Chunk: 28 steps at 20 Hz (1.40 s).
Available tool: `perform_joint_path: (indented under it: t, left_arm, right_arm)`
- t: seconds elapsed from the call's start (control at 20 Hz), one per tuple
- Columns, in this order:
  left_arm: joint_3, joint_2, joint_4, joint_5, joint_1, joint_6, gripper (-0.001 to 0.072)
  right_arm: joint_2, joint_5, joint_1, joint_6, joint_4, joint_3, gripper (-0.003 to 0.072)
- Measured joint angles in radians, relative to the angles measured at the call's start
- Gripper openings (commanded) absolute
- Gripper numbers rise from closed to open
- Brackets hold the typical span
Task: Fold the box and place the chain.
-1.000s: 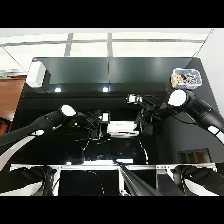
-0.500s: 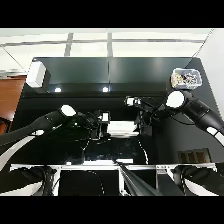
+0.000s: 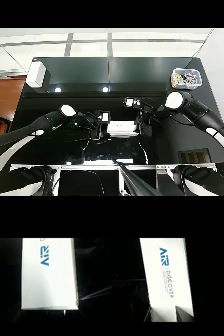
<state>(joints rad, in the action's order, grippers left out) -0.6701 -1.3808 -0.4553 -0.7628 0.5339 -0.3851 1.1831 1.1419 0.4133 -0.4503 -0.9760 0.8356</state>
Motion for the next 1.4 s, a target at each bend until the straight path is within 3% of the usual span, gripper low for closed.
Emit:
perform_joint_path:
  t: [0.4,0.45,0.5,0.55,0.65,0.8,1.0,1.15,1.4]
  left_arm:
    - [0.0,0.0,-0.001,-0.003,0.0,-0.001,0.0465]
    - [0.0,0.0,-0.001,-0.003,0.0,-0.001,0.0465]
    - [0.0,0.0,-0.001,-0.003,0.0,-0.001,0.0465]
    - [0.0,0.0,-0.001,-0.003,0.0,-0.001,0.0465]
    - [0.0,0.0,-0.001,-0.003,0.0,-0.001,0.0465]
    - [0.0,0.0,-0.001,-0.003,0.0,-0.001,0.0465]
    - [0.0,0.0,0.0,-0.002,0.0,-0.001,0.0465]
    - [0.0,0.0,0.0,-0.002,0.0,-0.001,0.0465]
    - [0.0,0.0,0.0,-0.002,0.0,-0.001,0.0465]
  right_arm:
    - [-0.085,0.0,-0.015,-0.076,-0.007,-0.001,0.0385]
    - [-0.103,0.007,-0.027,-0.117,-0.005,-0.001,0.0297]
    - [-0.117,0.019,-0.047,-0.181,0.0,-0.001,0.009]
    - [-0.126,0.038,-0.069,-0.244,0.002,-0.005,0.0015]
    - [-0.138,0.092,-0.121,-0.347,0.061,-0.034,0.0014]
    - [-0.146,0.114,-0.176,-0.426,0.3,-0.123,0.0014]
    - [-0.149,-0.022,-0.187,-0.49,0.613,-0.238,0.0014]
    - [-0.149,-0.108,-0.178,-0.546,0.702,-0.285,0.0014]
    - [-0.142,-0.197,-0.147,-0.624,0.706,-0.333,0.0014]
